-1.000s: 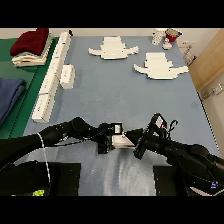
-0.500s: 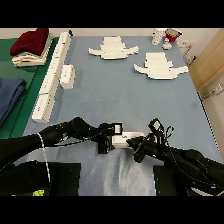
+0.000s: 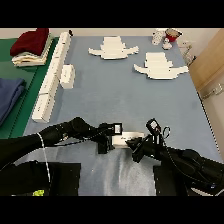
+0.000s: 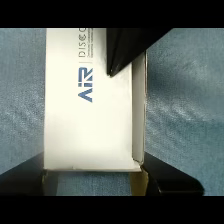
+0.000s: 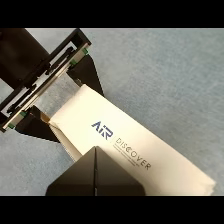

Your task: Fold the box.

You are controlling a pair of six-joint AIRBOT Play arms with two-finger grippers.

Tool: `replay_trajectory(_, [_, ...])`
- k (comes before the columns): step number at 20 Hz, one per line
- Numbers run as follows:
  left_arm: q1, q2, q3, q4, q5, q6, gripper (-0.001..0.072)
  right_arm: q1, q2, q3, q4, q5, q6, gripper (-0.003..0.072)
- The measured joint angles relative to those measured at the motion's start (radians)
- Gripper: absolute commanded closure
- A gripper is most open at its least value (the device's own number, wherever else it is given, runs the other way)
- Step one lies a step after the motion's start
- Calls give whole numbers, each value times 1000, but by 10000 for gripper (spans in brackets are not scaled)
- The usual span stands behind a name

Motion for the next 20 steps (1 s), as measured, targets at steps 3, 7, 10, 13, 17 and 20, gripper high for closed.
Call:
replay_trajectory(3, [0,0,0,0,0,0,240,0,-3,0,0,-3,2,681])
replay_trajectory(7, [0,0,0,0,0,0,240,-1,-6,7,-3,-16,3,681])
replay_trajectory(10, [0,0,0,-1,0,0,240,-1,-6,27,-7,-32,3,675])
replay_trajectory(13, [0,0,0,-2,-1,-1,240,0,-9,63,-17,-45,3,675])
replay_trajectory(17, [0,0,0,-3,-1,-1,240,-12,-7,114,-56,-34,3,675])
replay_trajectory(20, [0,0,0,-2,-1,-1,240,-78,-7,167,-95,-82,3,675])
